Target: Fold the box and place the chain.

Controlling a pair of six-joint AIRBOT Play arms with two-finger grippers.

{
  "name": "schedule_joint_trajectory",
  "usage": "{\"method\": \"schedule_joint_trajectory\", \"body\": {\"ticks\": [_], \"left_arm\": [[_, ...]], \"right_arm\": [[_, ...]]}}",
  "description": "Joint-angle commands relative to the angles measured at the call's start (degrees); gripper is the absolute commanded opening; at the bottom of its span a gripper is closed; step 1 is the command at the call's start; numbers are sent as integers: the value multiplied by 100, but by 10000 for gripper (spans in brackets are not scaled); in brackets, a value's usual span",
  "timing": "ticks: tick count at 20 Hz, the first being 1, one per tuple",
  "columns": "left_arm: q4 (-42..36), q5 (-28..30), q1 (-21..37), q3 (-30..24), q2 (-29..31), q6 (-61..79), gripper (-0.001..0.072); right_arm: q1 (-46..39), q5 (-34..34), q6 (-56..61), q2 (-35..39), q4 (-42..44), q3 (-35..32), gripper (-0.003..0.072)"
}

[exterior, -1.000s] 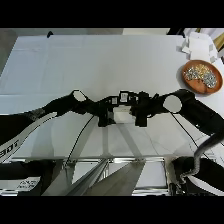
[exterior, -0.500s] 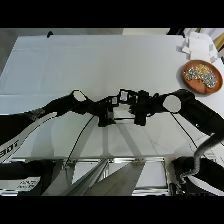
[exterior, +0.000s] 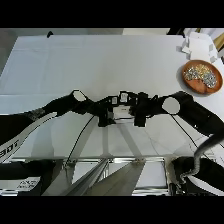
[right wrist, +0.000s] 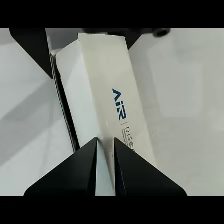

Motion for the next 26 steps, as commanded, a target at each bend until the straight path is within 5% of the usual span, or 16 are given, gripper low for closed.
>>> {"method": "schedule_joint_trajectory", "body": {"ticks": [1, 20, 23, 26], "left_arm": [[7, 2, -4, -2, 4, 7, 310], [7, 2, -4, -2, 4, 7, 310], [7, 2, -4, -2, 4, 7, 311], [7, 2, -4, -2, 4, 7, 310]], "right_arm": [[0, -160, 2, -7, -11, -90, 96], [245, -76, 2, -4, 94, -313, 124], [245, -190, 2, -2, 103, -313, 283], [245, -302, 4, 138, 107, -313, 300]]}}
